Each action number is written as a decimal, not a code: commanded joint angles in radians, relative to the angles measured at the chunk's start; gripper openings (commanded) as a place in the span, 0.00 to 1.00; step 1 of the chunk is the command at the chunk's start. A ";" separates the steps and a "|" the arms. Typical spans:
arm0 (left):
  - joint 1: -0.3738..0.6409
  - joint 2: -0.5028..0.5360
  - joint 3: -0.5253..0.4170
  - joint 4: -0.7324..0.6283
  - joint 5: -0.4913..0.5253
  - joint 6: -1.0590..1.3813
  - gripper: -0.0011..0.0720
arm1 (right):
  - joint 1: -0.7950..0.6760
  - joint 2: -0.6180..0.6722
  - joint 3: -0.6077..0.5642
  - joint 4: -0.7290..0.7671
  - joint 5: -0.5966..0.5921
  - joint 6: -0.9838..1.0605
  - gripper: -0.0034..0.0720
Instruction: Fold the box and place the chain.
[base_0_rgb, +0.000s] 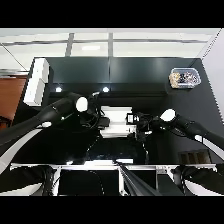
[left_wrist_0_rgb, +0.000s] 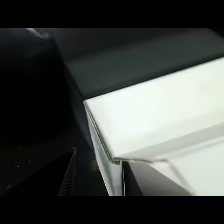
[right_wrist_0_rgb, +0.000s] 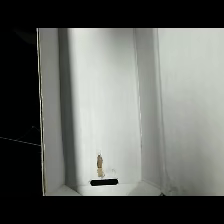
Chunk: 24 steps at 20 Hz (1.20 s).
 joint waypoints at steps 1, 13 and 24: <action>-0.088 -0.005 0.035 0.154 0.000 -0.178 0.50 | 0.001 0.000 0.000 0.000 0.000 0.000 0.67; -0.173 -0.050 0.047 0.245 -0.014 -0.458 0.50 | 0.001 0.000 0.000 0.000 0.000 0.000 0.67; -0.151 -0.050 0.047 0.234 0.009 -0.457 0.27 | 0.001 0.000 0.000 0.000 0.000 0.000 0.67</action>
